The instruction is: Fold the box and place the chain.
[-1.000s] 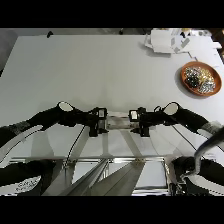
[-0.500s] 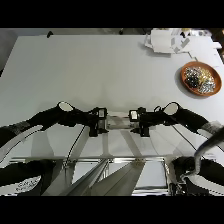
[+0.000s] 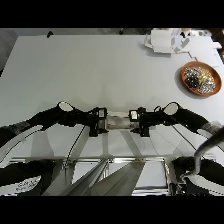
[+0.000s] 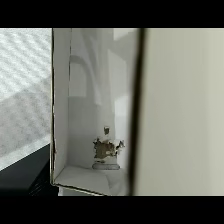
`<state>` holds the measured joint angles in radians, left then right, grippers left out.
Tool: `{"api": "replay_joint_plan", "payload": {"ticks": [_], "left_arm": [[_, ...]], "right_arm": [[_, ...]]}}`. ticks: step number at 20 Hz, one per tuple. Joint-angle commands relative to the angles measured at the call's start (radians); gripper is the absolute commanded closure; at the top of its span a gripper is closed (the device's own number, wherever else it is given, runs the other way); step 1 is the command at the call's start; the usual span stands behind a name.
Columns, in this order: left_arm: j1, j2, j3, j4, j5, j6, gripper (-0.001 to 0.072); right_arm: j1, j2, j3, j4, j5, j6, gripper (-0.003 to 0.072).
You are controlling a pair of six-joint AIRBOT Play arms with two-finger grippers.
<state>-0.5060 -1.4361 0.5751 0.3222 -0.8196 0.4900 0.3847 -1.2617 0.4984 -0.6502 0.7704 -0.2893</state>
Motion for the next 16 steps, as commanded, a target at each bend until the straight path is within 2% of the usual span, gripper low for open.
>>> {"api": "replay_joint_plan", "payload": {"ticks": [1,2,3,7,13,16], "left_arm": [[-0.001,0.000,0.000,0.000,0.000,0.000,0.0571],[-0.001,0.000,0.000,0.000,0.000,0.000,0.0571],[-0.001,0.000,0.000,0.000,0.000,0.000,0.0571],[-0.001,0.000,0.000,0.000,-0.001,0.000,0.0571],[-0.001,0.000,0.000,0.000,0.000,0.000,0.0571],[-0.001,0.000,0.000,0.000,0.000,0.000,0.0571]], "right_arm": [[0.001,0.000,0.000,0.000,-0.006,-0.015,0.0383],[0.000,0.001,0.000,-0.001,-0.005,-0.014,0.0204],[0.000,0.001,0.000,0.000,-0.003,-0.015,-0.0018],[0.000,0.046,0.000,-0.057,0.006,0.039,-0.0015],[-0.001,0.192,0.000,-0.388,0.098,0.334,-0.0003],[0.000,0.283,0.000,-0.496,0.135,0.453,0.0046]]}}
